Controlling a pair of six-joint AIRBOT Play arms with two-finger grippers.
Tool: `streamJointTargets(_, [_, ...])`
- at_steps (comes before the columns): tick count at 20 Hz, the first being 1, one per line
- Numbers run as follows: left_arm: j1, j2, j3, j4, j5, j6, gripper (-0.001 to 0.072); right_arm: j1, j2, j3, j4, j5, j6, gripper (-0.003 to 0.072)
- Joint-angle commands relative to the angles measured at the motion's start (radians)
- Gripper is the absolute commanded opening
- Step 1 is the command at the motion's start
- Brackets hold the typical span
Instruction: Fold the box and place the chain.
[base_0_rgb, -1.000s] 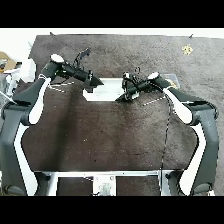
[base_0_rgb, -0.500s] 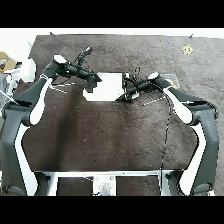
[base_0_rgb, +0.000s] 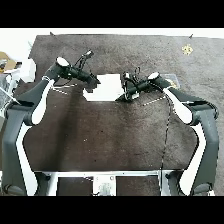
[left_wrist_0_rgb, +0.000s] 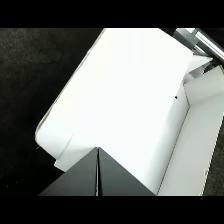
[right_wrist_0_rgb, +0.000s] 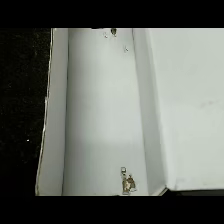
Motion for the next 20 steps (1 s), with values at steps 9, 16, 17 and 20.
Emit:
streamJointTargets(9, [0.000,0.045,-0.008,0.013,0.037,-0.001,0.0009,0.001,0.000,-0.001,0.000,0.000,0.000,0.0448])
streamJointTargets(16, [0.036,0.291,-0.004,0.063,-0.047,0.031,0.0008,0.001,0.000,0.000,0.000,0.000,0.000,0.0448])
streamJointTargets(17, [0.043,0.320,-0.004,0.074,-0.068,0.039,0.0009,0.001,0.000,0.000,0.000,0.000,0.000,0.0448])
streamJointTargets(20, [0.035,0.338,-0.013,0.154,-0.239,0.149,0.0010,0.002,0.000,0.000,0.000,0.000,0.000,0.0448])
